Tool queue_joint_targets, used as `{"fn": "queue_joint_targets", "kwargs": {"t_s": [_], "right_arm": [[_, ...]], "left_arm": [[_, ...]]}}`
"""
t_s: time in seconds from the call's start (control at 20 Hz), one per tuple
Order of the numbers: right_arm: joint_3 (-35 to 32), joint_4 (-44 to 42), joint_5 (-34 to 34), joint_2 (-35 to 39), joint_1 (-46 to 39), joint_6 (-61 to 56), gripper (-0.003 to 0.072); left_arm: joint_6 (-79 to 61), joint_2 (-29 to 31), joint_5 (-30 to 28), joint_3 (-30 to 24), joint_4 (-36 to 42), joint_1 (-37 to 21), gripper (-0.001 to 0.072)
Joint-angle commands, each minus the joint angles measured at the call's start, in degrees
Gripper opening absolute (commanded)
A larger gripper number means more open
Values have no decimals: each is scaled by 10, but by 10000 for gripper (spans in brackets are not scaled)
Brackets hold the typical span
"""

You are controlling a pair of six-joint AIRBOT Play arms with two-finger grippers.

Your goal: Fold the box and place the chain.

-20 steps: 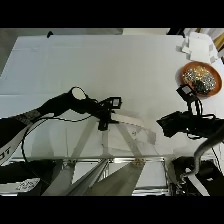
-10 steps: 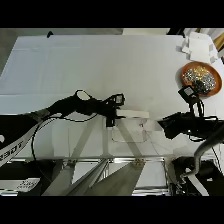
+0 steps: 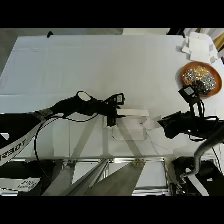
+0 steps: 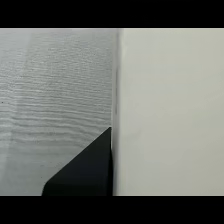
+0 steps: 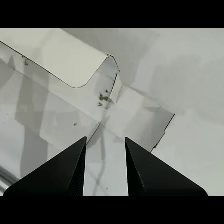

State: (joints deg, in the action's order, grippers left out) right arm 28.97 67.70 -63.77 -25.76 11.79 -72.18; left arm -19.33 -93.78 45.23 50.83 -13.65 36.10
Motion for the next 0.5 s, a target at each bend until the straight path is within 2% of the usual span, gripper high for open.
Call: {"fn": "queue_joint_targets", "kwargs": {"t_s": [0.0,0.2,0.45], "right_arm": [[1,0,3,0,0,0,273],[1,0,3,0,0,0,273],[1,0,3,0,0,0,273]], "left_arm": [[-3,-1,-10,0,5,0,2],[-31,-5,-9,0,54,0,6],[-33,-8,-9,0,54,0,7]]}}
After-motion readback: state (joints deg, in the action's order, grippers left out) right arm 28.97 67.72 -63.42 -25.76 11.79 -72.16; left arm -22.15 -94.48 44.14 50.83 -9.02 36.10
